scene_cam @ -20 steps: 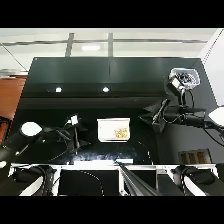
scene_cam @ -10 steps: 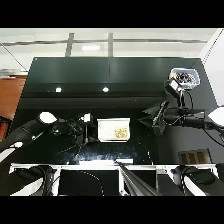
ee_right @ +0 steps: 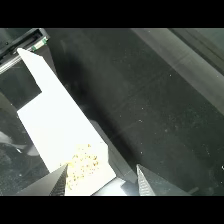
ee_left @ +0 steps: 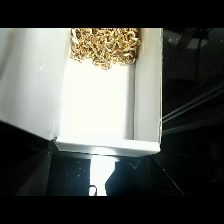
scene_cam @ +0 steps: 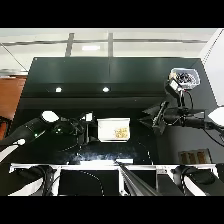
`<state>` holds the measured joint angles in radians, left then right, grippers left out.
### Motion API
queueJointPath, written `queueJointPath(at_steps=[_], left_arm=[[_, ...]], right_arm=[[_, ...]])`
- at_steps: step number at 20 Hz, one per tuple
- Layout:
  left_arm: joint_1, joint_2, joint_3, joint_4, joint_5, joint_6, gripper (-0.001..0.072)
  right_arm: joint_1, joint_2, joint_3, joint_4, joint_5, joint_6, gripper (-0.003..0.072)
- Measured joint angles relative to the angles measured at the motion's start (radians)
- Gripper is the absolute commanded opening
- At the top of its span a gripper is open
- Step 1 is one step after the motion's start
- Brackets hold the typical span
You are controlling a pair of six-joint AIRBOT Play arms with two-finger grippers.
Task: Fold the box and place the chain.
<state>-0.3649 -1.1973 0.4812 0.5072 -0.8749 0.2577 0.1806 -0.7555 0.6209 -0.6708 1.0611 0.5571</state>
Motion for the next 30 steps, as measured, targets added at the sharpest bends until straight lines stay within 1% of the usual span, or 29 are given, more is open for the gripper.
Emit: queueJointPath(at_steps=[7, 8, 9, 10, 11, 13, 14, 17, 20, 22, 24, 27, 30], left_arm=[[-0.034, -0.001, 0.001, -0.005, 0.026, 0.002, 0.0710], [-0.036, -0.001, 0.001, -0.005, 0.027, 0.001, 0.0680], [-0.037, -0.001, 0.001, -0.005, 0.028, 0.001, 0.0599], [-0.039, -0.001, 0.001, -0.005, 0.030, -0.002, 0.0498], [-0.039, -0.001, 0.001, -0.006, 0.030, -0.002, 0.0463], [-0.040, -0.001, 0.001, -0.006, 0.031, -0.002, 0.0464], [-0.040, -0.001, 0.001, -0.005, 0.032, -0.002, 0.0464], [-0.040, -0.001, 0.001, -0.005, 0.032, -0.002, 0.0464], [-0.040, -0.001, 0.001, -0.005, 0.034, -0.002, 0.0464], [-0.041, -0.001, 0.001, -0.004, 0.034, -0.002, 0.0464], [-0.041, -0.001, 0.001, -0.004, 0.034, -0.002, 0.0465], [-0.041, -0.001, 0.001, -0.004, 0.034, -0.002, 0.0464], [-0.041, -0.001, 0.001, -0.004, 0.034, -0.002, 0.0464]], right_arm=[[0.000, 0.000, 0.000, 0.000, -0.009, 0.000, 0.0511], [0.000, 0.000, 0.000, 0.000, -0.010, 0.000, 0.0511], [0.000, 0.000, 0.000, 0.000, -0.010, 0.000, 0.0511], [0.000, 0.000, 0.000, 0.000, -0.010, 0.000, 0.0511], [0.000, 0.000, 0.000, 0.000, -0.011, 0.000, 0.0510], [0.000, 0.000, 0.000, 0.011, -0.017, 0.003, 0.0522], [0.000, 0.000, 0.000, 0.027, -0.024, 0.021, 0.0710], [0.018, -0.002, 0.002, 0.053, -0.081, 0.066, 0.0707], [0.069, -0.032, 0.036, 0.055, -0.165, 0.096, 0.0704], [0.111, -0.083, 0.074, 0.014, -0.214, 0.135, 0.0648], [0.156, -0.151, 0.104, -0.019, -0.249, 0.167, 0.0649], [0.228, -0.247, 0.126, -0.053, -0.260, 0.161, 0.0649], [0.284, -0.300, 0.135, -0.115, -0.256, 0.137, 0.0650]])
